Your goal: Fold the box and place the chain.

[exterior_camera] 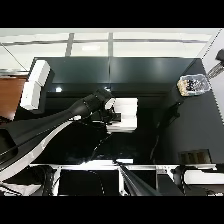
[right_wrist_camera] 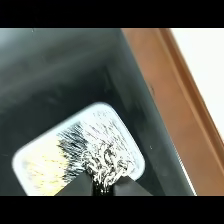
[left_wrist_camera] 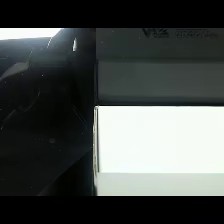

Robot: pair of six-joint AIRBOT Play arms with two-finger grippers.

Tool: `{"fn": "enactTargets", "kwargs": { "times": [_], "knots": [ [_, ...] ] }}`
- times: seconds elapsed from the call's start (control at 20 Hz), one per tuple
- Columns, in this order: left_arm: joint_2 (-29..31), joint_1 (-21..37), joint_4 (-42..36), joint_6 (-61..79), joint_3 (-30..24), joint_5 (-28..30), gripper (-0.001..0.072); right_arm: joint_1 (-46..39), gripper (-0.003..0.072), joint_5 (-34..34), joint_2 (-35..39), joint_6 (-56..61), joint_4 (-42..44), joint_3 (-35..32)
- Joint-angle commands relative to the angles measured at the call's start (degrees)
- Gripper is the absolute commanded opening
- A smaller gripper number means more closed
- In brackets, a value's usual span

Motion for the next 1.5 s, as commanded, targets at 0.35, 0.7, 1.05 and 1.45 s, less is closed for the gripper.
{"fn": "enactTargets", "kwargs": {
  "times": [0.35,0.7,1.05,1.45],
  "knots": [
    [0.0,0.02,-0.02,0.02,0.02,0.0,0.0028,0.0,0.0013,-2.99,21.88,-11.63,23.74,0.24],
    [0.0,0.02,-0.02,0.02,0.02,0.02,0.0028,0.02,0.0014,6.56,28.48,-16.87,43.52,1.88],
    [0.0,0.02,0.0,0.02,0.02,-0.44,0.0028,6.32,0.0014,24.96,29.18,-23.08,46.47,0.76],
    [0.0,0.02,-0.02,0.02,0.02,-0.46,0.0028,21.73,0.0014,26.23,29.24,-25.27,49.35,-7.43]
  ]
}}
